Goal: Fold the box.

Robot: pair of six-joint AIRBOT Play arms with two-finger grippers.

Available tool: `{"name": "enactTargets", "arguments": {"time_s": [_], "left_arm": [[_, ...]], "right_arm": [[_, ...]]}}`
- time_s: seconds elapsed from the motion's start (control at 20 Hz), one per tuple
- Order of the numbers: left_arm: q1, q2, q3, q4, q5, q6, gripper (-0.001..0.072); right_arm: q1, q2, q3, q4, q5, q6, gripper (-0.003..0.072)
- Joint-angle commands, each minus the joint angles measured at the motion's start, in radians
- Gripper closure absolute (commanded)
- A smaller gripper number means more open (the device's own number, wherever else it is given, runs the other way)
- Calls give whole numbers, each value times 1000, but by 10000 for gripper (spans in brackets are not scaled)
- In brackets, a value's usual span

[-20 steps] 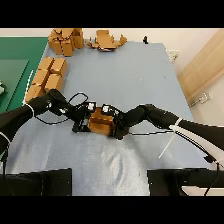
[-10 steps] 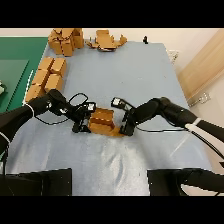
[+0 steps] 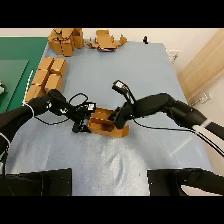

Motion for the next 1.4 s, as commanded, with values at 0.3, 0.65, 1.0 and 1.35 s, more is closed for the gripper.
{"name": "enactTargets", "arguments": {"time_s": [0.3, 0.65, 1.0, 1.35], "left_arm": [[0, -1, 0, 5, 12, 2, 687], [1, -1, 0, 5, 14, 2, 688], [1, -1, 0, 20, 11, -2, 688], [1, -1, 0, 23, 13, -27, 687]], "right_arm": [[-83, -513, 401, 54, -278, 192, 681], [-99, -589, 481, 55, -458, 187, 681], [-116, -286, 480, -201, -450, 213, 683], [-67, 153, -82, -492, -202, 141, 679]]}}
